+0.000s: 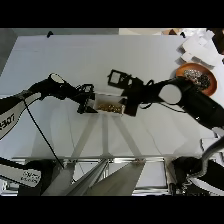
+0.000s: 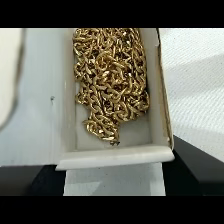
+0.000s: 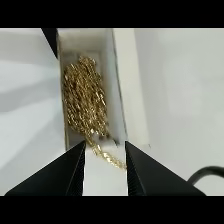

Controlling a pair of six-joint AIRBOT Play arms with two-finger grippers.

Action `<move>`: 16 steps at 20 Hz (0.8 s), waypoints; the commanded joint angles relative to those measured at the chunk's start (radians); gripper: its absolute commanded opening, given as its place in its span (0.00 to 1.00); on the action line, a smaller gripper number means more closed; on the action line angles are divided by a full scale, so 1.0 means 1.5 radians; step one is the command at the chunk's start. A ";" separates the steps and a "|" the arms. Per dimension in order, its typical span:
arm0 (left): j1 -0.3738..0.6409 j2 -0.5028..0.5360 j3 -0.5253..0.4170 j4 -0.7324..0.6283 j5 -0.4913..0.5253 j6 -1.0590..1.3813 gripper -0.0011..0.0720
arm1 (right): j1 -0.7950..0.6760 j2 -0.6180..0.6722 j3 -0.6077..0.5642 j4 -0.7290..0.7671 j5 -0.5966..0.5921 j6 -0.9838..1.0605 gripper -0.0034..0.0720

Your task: Fold the box and place the chain.

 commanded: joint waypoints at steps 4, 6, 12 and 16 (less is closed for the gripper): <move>0.000 -0.001 0.000 0.000 0.000 0.000 0.30 | -0.128 0.011 -0.038 -0.002 0.057 -0.173 0.42; 0.000 -0.001 0.000 0.000 0.000 0.000 0.30 | -0.144 0.004 -0.071 0.013 0.036 -0.269 0.42; 0.000 -0.001 0.000 0.000 0.000 0.000 0.30 | -0.155 -0.116 -0.109 0.160 -0.021 -0.471 0.51; 0.000 -0.001 0.000 0.000 0.000 0.000 0.30 | -0.155 -0.208 -0.109 0.306 -0.058 -0.629 0.78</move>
